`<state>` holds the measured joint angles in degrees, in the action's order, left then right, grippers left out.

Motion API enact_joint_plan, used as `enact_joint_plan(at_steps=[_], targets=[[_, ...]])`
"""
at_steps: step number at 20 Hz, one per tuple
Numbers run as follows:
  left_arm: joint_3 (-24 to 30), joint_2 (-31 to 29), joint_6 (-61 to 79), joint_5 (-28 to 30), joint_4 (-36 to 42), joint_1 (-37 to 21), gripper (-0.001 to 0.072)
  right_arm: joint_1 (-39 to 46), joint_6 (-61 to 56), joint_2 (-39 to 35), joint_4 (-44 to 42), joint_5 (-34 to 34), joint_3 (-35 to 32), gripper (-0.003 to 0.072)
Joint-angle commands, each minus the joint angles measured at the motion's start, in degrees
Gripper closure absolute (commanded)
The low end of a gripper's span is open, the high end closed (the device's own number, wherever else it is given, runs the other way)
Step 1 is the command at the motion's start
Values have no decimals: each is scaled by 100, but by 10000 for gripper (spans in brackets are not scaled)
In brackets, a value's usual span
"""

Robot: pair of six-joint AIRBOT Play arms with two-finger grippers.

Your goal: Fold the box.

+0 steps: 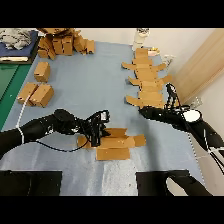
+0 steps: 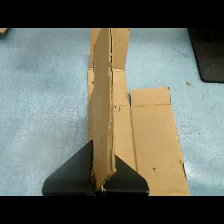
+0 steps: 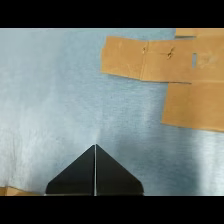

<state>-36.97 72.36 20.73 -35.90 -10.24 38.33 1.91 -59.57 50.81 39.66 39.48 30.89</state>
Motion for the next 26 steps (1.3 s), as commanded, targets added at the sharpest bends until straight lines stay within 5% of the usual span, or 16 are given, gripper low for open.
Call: enact_joint_plan(at_steps=[1, 6, 10, 15, 17, 19, 26], targets=[[-9, 4, -87, -70, -7, -55, 697, -20, 109, -4, 92, 332, -2, 681], [-9, 4, -87, -2, -7, -55, 697, -382, -17, -400, 1130, 400, -4, 682], [-9, 4, -87, -9, -7, -55, 697, -789, -1237, -1768, 2959, 498, -376, 682], [-9, 4, -87, -11, -7, -50, 697, -1154, -675, -4107, 2398, 2124, -1231, 667], [-9, 4, -85, -13, -7, -50, 696, -1561, -15, -4518, 1945, 2208, -1294, 502], [-9, 4, -87, -20, -7, -50, 697, -1939, 431, -4417, 2041, 2306, -1300, 446], [-9, 4, -87, -20, -4, -50, 697, -3766, 1539, -2986, 2677, 1718, -1298, 445]])
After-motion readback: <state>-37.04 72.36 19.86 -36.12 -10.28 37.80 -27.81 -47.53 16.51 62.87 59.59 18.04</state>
